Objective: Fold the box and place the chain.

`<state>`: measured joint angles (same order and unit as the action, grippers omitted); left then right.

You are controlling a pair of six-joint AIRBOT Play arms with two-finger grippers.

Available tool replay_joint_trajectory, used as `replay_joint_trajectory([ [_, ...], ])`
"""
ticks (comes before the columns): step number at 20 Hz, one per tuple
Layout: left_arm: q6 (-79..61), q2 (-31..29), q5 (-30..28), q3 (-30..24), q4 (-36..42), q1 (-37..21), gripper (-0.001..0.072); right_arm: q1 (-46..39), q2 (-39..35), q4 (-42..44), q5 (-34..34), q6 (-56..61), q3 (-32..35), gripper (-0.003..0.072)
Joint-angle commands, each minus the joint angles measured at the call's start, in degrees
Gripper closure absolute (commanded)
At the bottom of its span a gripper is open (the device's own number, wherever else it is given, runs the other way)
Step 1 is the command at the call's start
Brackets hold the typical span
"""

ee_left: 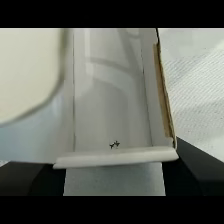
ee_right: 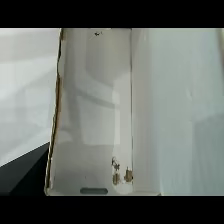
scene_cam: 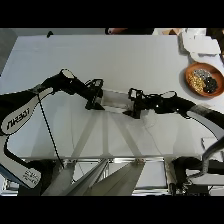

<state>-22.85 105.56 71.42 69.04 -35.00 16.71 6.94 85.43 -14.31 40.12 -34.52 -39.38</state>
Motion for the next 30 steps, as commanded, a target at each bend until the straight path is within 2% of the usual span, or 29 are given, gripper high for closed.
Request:
replay_joint_trajectory([
  [1, 0.0, 0.0, 0.0, 0.0, -0.2, -0.1, 0.0451, 0.0, -3.1, -8.8, -3.2, 3.3, 0.0, -0.0014],
  [9, 0.0, 0.0, 0.0, 0.0, -0.2, -0.1, 0.0451, 0.0, -10.4, -30.9, -3.6, 21.6, 0.0, -0.0011],
  [13, 0.0, 0.0, 0.0, 0.0, -0.2, -0.1, 0.0451, 0.0, -12.7, -35.0, -3.4, 26.7, 0.0, -0.001],
  [15, 0.0, 0.0, -0.1, 0.0, -0.2, -0.1, 0.0451, 0.0, -14.9, -35.5, -3.2, 27.3, 0.0, 0.0039],
  [17, 0.0, 0.0, -1.0, 0.0, -0.2, -0.2, 0.0451, 0.0, -17.4, -35.5, -3.4, 27.6, 0.0, 0.0047],
  [18, 0.3, 0.0, -1.6, 0.0, -0.2, -0.2, 0.0451, 0.0, -18.6, -35.5, -3.5, 28.9, 0.0, 0.015],
  [19, 0.6, 0.0, -2.2, 0.0, -0.2, -0.2, 0.0451, 0.0, -20.0, -35.5, -3.4, 30.2, 0.0, 0.0362],
  [20, 1.2, -0.1, -2.9, 0.0, -0.2, -0.2, 0.0451, 0.0, -21.3, -35.5, -3.4, 31.3, 0.0, 0.053],
  [21, 1.7, -0.1, -3.7, 0.0, -0.2, -0.2, 0.0451, 0.0, -22.3, -35.4, -3.3, 32.3, 0.0, 0.0601],
  [24, 4.0, -0.1, -6.2, 0.0, -0.2, -0.2, 0.0451, 0.0, -25.0, -35.3, -2.8, 40.2, 0.0, 0.0679],
  [27, 4.2, -0.1, -6.8, 0.0, -0.2, -0.2, 0.0451, 0.0, -25.0, -31.7, 1.9, 52.2, 0.0, 0.0682],
  [29, 4.2, -0.1, -6.8, 0.0, -0.2, -0.2, 0.0451, 0.0, -24.3, -26.9, 6.8, 54.2, 0.0, 0.0683],
  [30, 4.2, -0.1, -6.8, 0.0, -0.2, -0.2, 0.0451, 0.0, -23.6, -23.0, 7.1, 54.2, 0.0, 0.0683],
])
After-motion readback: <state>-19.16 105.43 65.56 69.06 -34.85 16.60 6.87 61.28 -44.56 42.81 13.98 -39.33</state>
